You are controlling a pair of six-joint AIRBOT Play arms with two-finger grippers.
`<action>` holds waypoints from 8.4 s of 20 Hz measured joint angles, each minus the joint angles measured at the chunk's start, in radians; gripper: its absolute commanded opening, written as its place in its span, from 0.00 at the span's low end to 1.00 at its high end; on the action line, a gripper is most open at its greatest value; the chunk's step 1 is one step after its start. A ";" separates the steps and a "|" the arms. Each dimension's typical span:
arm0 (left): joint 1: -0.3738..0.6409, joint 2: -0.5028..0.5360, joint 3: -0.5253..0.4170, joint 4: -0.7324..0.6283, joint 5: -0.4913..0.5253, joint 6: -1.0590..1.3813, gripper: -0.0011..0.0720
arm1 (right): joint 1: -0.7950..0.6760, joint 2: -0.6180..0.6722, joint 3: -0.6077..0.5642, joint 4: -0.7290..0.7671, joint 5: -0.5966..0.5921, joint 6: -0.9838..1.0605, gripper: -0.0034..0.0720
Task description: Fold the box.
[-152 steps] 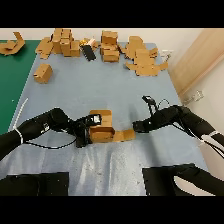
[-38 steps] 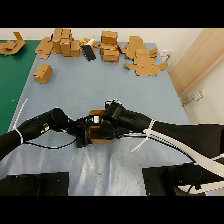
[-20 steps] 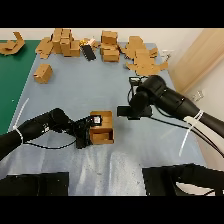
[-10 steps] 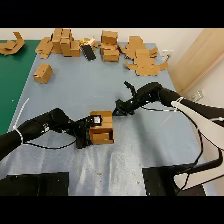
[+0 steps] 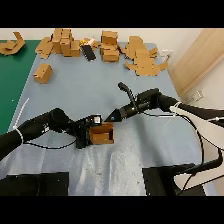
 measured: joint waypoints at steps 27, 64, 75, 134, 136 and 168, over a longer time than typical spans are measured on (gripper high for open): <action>0.000 0.000 0.000 0.000 0.000 0.000 0.58 | 0.559 0.447 -0.164 -0.813 0.743 -0.043 0.32; 0.000 0.000 0.000 0.000 0.000 0.000 0.58 | 0.787 0.482 -0.188 -1.350 0.819 0.303 0.64; 0.000 0.000 0.000 0.000 0.000 0.000 0.58 | 0.798 0.449 -0.188 -1.400 0.850 0.304 0.52; 0.000 0.000 0.000 0.000 0.000 0.000 0.58 | 0.856 0.534 -0.188 -1.504 0.837 0.350 0.64; 0.000 0.000 0.000 0.000 0.000 0.000 0.58 | 0.845 0.510 -0.188 -1.509 0.874 0.354 0.64; 0.000 0.000 0.000 -0.001 0.002 0.000 0.58 | 0.798 0.486 -0.198 -1.405 0.729 0.357 0.63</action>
